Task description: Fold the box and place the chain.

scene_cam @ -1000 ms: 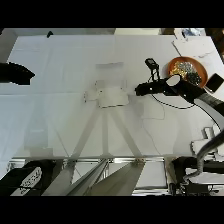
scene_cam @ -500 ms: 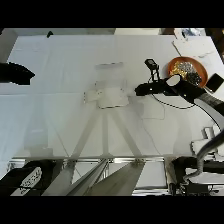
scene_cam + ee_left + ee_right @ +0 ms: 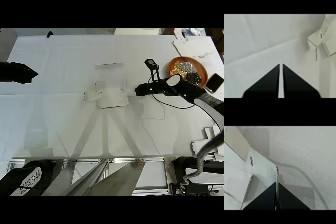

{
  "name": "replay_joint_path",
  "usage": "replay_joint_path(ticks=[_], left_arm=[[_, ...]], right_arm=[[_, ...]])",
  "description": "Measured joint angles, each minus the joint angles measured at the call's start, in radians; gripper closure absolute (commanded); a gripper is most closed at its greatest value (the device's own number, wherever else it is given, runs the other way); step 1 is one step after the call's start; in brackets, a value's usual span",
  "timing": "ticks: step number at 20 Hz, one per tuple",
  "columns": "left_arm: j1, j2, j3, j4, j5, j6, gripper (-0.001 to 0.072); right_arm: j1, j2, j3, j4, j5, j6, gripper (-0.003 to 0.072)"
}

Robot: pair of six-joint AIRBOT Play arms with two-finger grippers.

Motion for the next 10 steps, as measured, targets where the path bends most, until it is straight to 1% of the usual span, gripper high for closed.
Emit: replay_joint_path(ticks=[1, 2, 3, 4, 5, 8, 10], left_arm=[[-0.001, -0.013, 0.0, -0.034, 0.017, 0.0, 0.0408], [-0.004, -0.035, 0.0, -0.077, 0.037, 0.001, 0.0395], [-0.012, -0.068, 0.002, -0.129, 0.049, 0.019, 0.0283], [-0.026, -0.108, 0.005, -0.178, 0.059, 0.045, 0.0201], [-0.047, -0.16, 0.013, -0.222, 0.067, 0.083, 0.0169], [-0.129, -0.346, 0.063, -0.298, 0.084, 0.235, 0.0169], [-0.181, -0.481, 0.128, -0.326, 0.098, 0.326, 0.0169]], right_arm=[[0.0, 0.0, 0.0, 0.0, 0.0, 0.0, 0.067], [0.0, 0.0, 0.0, 0.0, 0.0, 0.0, 0.067], [0.0, 0.0, 0.0, 0.0, 0.0, 0.0, 0.067], [0.0, 0.0, 0.0, 0.0, 0.0, 0.0, 0.067], [0.0, 0.0, 0.0, 0.0, 0.0, 0.0, 0.067], [0.0, 0.0, 0.0, 0.0, 0.0, 0.0, 0.067], [0.0, 0.0, 0.0, 0.0, 0.0, 0.0, 0.067]])
